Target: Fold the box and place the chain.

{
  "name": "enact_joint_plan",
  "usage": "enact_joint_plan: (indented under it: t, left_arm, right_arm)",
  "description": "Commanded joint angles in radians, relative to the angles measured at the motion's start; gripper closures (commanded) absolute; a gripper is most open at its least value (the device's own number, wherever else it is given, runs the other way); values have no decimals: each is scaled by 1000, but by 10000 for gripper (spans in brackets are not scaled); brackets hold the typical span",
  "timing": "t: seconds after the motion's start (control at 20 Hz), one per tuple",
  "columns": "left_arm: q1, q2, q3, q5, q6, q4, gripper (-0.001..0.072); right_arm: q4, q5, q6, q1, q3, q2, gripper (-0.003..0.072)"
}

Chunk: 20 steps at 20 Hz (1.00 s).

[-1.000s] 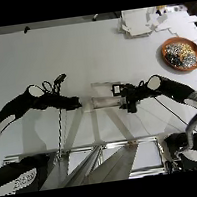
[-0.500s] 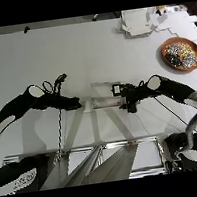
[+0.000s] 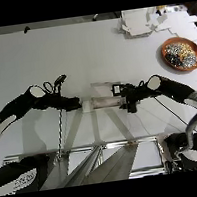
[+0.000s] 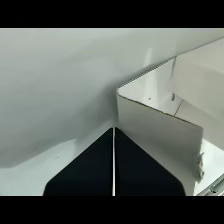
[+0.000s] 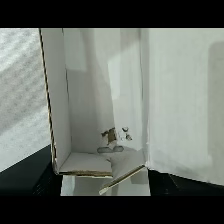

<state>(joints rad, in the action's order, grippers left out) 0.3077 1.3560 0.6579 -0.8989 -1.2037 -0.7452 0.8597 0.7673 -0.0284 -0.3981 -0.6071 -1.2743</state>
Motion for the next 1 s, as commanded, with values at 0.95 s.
enact_joint_plan:
  t: [0.95]
  left_arm:
    - [124,-85,1,34,123,217,496]
  right_arm:
    - [0,0,0,0,0,1,291]
